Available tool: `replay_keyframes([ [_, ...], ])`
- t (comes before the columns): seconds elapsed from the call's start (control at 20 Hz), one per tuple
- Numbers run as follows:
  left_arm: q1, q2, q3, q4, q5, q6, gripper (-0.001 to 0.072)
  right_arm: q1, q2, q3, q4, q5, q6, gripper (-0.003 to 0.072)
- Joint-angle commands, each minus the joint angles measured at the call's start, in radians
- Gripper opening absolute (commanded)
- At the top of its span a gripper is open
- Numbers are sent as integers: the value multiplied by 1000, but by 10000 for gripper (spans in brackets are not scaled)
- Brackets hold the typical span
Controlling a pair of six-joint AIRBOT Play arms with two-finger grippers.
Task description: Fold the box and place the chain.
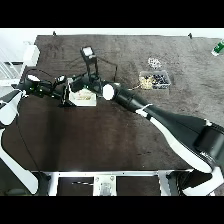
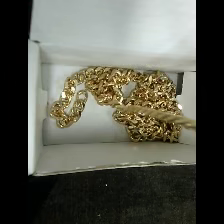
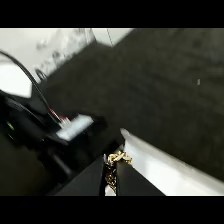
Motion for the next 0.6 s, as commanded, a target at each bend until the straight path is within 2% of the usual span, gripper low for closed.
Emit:
replay_keyframes([
  [0.0,0,-2,1,11,50,-80,528,1,-87,-8,11,2,19,11],
  [0.15,1,-1,1,-7,120,-166,527,-5,-59,-8,5,51,14,12],
  [0.2,1,-1,1,-14,112,-166,528,-7,-39,-8,-9,50,15,172],
  [0.25,1,-1,1,-19,111,-166,527,-7,-19,-8,-17,51,8,480],
  [0.3,1,-1,1,-21,115,-166,528,-7,0,-8,-18,51,-20,545],
  [0.35,1,-1,1,-21,115,-166,527,-7,18,-8,-19,55,-35,503],
  [0.55,1,-1,1,-22,114,-166,527,-34,90,-10,-20,83,-38,499],
])
